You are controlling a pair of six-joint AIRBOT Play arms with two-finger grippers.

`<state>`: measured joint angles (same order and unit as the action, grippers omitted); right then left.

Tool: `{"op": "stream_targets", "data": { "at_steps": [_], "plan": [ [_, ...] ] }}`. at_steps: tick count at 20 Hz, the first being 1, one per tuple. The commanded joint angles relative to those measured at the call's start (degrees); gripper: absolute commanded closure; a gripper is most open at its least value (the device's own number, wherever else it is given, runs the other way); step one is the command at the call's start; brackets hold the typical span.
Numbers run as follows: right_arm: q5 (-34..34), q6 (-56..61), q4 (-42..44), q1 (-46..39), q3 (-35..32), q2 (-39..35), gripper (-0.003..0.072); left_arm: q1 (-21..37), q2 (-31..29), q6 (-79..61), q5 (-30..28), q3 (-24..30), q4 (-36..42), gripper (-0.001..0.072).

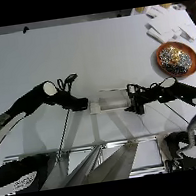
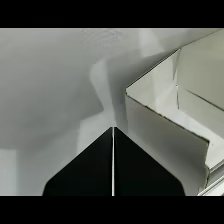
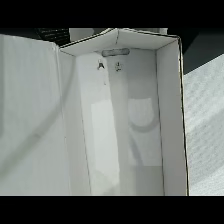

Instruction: Fold the box and place the chain.

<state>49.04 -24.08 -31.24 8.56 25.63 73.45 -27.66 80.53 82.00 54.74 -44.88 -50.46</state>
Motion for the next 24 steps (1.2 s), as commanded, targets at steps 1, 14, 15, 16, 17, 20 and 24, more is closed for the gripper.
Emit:
{"op": "stream_targets", "data": {
  "at_steps": [1,14,15,16,17,20,24],
  "plan": [
    [0.0,0.0,0.0,0.0,0.0,0.0,0.0431,-0.7,2.1,0.5,-0.3,0.0,3.4,0.0702],
    [0.0,0.0,0.0,0.0,0.0,0.0,0.0431,-4.2,-4.4,-1.0,-2.5,-0.5,9.1,0.0547],
    [0.0,0.0,0.0,0.0,0.0,0.0,0.0431,-4.6,-4.4,-1.0,-2.5,-0.9,9.2,0.0532],
    [0.0,0.0,0.0,0.0,0.0,0.0,0.0431,-5.0,-4.4,-1.0,-2.7,-1.2,9.4,0.0488],
    [0.0,0.0,0.0,0.0,0.0,0.0,0.0431,-5.6,-4.4,-1.0,-3.1,-1.5,9.7,0.0485],
    [0.0,0.0,0.0,0.0,0.0,0.0,0.0431,-6.4,-4.4,-1.0,-4.0,-1.8,10.1,0.0485],
    [0.0,0.0,0.0,0.0,0.0,0.0,0.0431,-6.7,-4.4,-0.9,-4.0,-1.8,10.1,0.0481]
  ]
}}
